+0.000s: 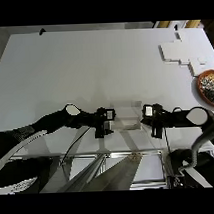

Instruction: Fold the box and place the chain.

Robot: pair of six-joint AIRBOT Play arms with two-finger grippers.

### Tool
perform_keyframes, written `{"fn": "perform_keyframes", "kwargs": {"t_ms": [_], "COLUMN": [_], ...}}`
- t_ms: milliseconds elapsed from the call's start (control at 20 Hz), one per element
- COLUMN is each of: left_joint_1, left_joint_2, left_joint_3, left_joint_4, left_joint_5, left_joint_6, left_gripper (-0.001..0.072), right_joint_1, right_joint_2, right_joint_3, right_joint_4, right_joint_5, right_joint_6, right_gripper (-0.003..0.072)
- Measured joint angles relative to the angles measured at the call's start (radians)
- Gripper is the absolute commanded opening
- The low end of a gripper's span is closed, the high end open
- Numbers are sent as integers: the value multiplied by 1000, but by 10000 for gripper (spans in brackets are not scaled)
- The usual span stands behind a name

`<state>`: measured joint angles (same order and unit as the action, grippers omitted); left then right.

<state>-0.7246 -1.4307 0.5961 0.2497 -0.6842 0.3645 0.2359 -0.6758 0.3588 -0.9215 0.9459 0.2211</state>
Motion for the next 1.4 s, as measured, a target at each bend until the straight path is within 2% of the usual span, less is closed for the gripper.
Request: {"fn": "perform_keyframes", "kwargs": {"t_ms": [250, 450, 600, 750, 950, 1200, 1400], "left_joint_1": [0, 0, 0, 0, 0, 0, 0], "left_joint_2": [0, 0, 0, 0, 0, 0, 0], "left_joint_3": [0, 0, 0, 0, 0, 0, 0], "left_joint_4": [1, 1, 1, 1, 1, 1, 1], "left_joint_5": [-1, -1, -1, -1, -1, -2, -2], "left_joint_6": [0, 1, 1, 1, 1, 1, 1], "left_gripper": [170, 170, 170, 170, 170, 170, 170], "right_joint_1": [-3, -93, -217, -301, -342, -354, -343], "right_joint_2": [125, 103, 45, -42, -183, -276, -309], "right_joint_3": [79, 184, 237, 257, 264, 217, 124], "right_joint_4": [-64, -165, -205, -230, -291, -302, -198], "right_joint_5": [-100, -155, -111, -4, 135, 186, 176], "right_joint_6": [321, 672, 851, 927, 958, 962, 948], "right_gripper": [19, 18, 18, 18, 18, 18, 18]}}
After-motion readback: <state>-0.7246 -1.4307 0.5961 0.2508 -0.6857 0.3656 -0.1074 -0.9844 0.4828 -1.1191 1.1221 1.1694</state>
